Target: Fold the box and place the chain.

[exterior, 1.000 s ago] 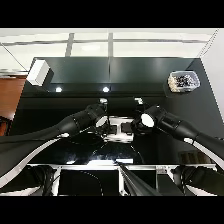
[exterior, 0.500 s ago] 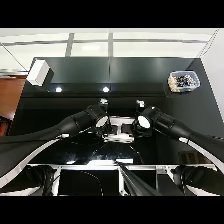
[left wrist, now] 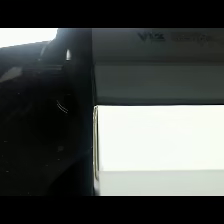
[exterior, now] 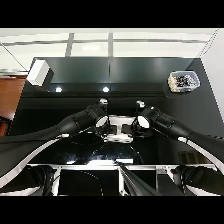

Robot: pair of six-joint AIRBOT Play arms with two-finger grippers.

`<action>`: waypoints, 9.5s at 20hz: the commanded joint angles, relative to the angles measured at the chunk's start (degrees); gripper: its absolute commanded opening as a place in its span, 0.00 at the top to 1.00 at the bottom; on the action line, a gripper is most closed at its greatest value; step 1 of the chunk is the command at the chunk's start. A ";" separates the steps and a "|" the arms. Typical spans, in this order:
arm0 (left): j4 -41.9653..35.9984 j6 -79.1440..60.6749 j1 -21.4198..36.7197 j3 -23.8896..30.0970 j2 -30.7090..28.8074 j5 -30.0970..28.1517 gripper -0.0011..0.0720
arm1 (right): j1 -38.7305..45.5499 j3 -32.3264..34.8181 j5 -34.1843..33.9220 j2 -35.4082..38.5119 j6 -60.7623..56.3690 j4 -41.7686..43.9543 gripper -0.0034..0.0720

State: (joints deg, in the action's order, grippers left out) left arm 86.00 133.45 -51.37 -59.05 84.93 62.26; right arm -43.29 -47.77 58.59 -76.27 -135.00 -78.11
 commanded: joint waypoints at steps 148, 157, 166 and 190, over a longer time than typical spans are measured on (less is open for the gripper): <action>-2.58 -0.11 0.04 0.00 0.00 -0.46 0.95 | 20.37 -17.07 17.07 29.03 52.72 25.09 0.95; -2.58 -0.11 0.04 0.00 0.00 -0.46 0.95 | 15.76 -9.03 10.49 28.57 53.94 33.68 0.95; -2.75 -0.11 0.04 0.00 0.00 -0.48 0.95 | 14.58 7.98 -4.33 24.61 53.55 32.87 0.94; -2.73 -0.11 0.02 0.00 0.00 -0.24 0.95 | 30.38 15.52 -11.87 14.27 130.27 28.79 0.01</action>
State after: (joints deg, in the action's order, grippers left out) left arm 83.24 133.36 -51.35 -59.05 84.93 62.04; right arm -12.64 -32.86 48.42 -57.43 -26.44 -59.11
